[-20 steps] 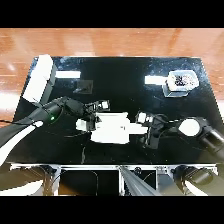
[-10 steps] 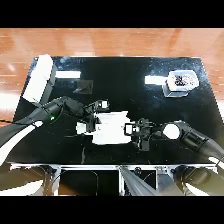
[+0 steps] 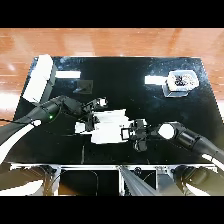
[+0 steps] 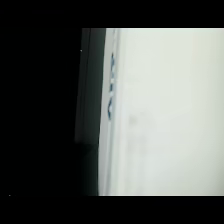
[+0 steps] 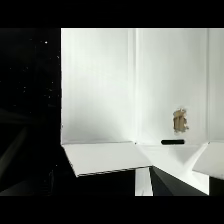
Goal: Fold the box and place the chain.
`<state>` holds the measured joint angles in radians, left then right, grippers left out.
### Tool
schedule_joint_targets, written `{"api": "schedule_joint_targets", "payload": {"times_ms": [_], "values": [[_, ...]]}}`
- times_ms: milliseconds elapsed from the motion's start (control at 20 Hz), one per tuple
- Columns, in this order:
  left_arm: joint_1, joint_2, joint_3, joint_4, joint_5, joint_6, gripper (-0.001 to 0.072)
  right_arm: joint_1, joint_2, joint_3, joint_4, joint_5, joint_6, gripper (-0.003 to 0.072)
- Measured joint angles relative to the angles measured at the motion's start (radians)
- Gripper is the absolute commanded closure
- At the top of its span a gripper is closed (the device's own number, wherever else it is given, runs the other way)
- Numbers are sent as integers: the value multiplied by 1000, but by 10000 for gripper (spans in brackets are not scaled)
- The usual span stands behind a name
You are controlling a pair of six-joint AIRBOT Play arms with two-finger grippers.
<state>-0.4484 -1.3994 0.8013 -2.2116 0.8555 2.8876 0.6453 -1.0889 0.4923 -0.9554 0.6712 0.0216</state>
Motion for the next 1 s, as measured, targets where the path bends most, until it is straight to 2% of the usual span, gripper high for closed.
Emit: {"api": "schedule_joint_targets", "payload": {"times_ms": [300, 600, 1000], "values": [[0, 0, 0, 0, 2, -1, 690, 43, -40, 0, 32, -104, -43, -29], [0, 0, 0, 2, 0, -1, 690, 53, -44, 0, 103, -157, -42, -30], [0, 0, 0, 1, 8, -3, 690, 53, 19, 0, 66, -205, 201, -34]]}}
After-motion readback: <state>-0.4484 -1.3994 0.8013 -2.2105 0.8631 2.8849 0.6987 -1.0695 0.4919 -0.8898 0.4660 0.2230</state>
